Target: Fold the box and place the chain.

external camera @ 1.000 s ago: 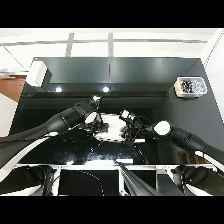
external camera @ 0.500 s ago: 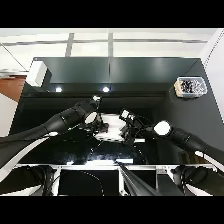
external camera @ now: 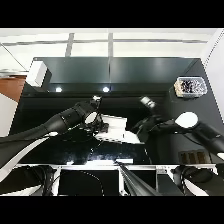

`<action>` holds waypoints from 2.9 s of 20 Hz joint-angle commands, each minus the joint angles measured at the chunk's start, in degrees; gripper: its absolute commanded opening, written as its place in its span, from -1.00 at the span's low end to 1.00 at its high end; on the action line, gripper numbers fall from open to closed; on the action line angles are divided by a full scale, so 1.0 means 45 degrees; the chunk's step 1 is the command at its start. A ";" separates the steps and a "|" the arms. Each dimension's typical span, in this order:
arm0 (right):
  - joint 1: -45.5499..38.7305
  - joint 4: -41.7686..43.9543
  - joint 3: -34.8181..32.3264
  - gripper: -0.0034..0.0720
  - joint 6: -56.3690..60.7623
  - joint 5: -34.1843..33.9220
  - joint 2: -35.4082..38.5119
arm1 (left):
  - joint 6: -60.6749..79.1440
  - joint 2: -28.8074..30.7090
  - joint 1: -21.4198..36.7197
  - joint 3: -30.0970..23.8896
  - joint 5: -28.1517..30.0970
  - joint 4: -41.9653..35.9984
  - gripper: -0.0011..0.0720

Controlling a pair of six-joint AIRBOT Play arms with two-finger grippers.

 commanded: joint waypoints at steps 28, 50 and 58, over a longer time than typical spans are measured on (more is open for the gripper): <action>-0.0491 0.3264 -0.0117 0.97 0.5503 0.0957 -0.1987 | 0.0024 -0.0010 0.0000 0.0005 -0.0053 -0.0015 -0.88; 0.3215 -0.1525 0.1554 0.39 1.0982 -0.1428 -0.2006 | 0.0024 -0.0010 0.0000 0.0005 -0.0083 -0.0024 -0.88; 0.3784 -0.3575 0.1802 0.23 1.3357 -0.1549 -0.2011 | 0.0024 -0.0010 0.0000 0.0005 -0.0083 -0.0029 -0.88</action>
